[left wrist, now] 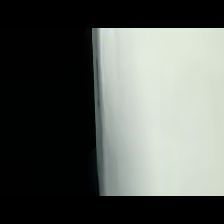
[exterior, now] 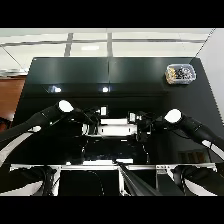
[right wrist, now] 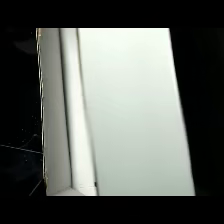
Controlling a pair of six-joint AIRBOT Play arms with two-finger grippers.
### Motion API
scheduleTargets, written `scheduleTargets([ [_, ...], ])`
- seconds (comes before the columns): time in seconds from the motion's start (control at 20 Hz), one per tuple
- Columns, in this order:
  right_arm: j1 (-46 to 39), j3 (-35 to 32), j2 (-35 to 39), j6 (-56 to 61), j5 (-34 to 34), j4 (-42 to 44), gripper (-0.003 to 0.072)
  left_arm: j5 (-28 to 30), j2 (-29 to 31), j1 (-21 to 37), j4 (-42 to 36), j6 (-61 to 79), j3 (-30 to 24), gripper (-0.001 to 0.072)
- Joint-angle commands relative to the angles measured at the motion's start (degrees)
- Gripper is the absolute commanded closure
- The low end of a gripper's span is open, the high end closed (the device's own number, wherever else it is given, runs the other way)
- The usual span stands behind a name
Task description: Fold the box and place the chain.
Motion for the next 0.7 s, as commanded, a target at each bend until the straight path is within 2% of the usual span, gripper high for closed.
scheduleTargets([
  [0.0,-0.04,-0.11,-1.55,-2.32,0.22,1.22,-0.0029,1.01,-0.50,0.17,0.02,-0.07,0.04,0.0683],
  [0.3,-0.04,-0.11,-4.72,-6.73,0.02,4.46,-0.0029,0.81,-0.59,0.17,0.00,-0.07,0.04,0.0683],
  [0.65,-0.04,-0.07,-6.05,-6.97,-3.04,3.93,-0.0029,0.83,-0.59,0.20,0.00,-0.07,0.04,0.0683],
])
